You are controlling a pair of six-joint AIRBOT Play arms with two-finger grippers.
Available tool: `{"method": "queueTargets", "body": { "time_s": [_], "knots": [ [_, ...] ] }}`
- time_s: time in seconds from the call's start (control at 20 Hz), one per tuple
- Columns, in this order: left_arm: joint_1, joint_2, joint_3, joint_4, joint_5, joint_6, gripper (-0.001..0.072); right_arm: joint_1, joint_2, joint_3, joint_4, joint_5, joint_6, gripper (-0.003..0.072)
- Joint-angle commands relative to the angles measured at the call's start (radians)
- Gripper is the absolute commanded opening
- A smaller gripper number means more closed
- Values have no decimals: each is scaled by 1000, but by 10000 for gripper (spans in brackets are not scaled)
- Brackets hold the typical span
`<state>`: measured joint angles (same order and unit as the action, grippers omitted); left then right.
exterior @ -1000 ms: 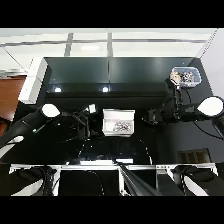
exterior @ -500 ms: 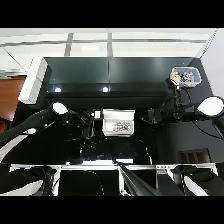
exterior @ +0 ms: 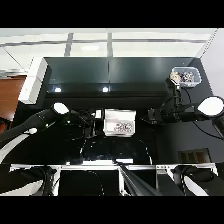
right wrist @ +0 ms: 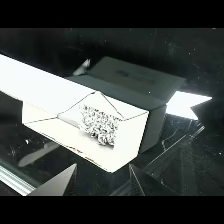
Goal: Fold the box and place the chain.
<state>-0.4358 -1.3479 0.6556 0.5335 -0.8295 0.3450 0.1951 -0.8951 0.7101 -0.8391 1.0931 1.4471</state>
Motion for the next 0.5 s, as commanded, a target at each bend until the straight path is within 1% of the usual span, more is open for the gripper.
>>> {"method": "queueTargets", "body": {
  "time_s": [0.0, 0.2, 0.45],
  "knots": [
    [0, -2, 3, -11, 25, -13, 713, 1, 1, 0, 0, -1, -1, 389],
    [-5, -2, 3, -11, 24, -12, 713, 1, 1, 0, 0, -2, -1, 389],
    [-60, -2, 3, -23, 40, 7, 710, 1, 1, 0, 0, -5, -5, 389]
  ]
}}
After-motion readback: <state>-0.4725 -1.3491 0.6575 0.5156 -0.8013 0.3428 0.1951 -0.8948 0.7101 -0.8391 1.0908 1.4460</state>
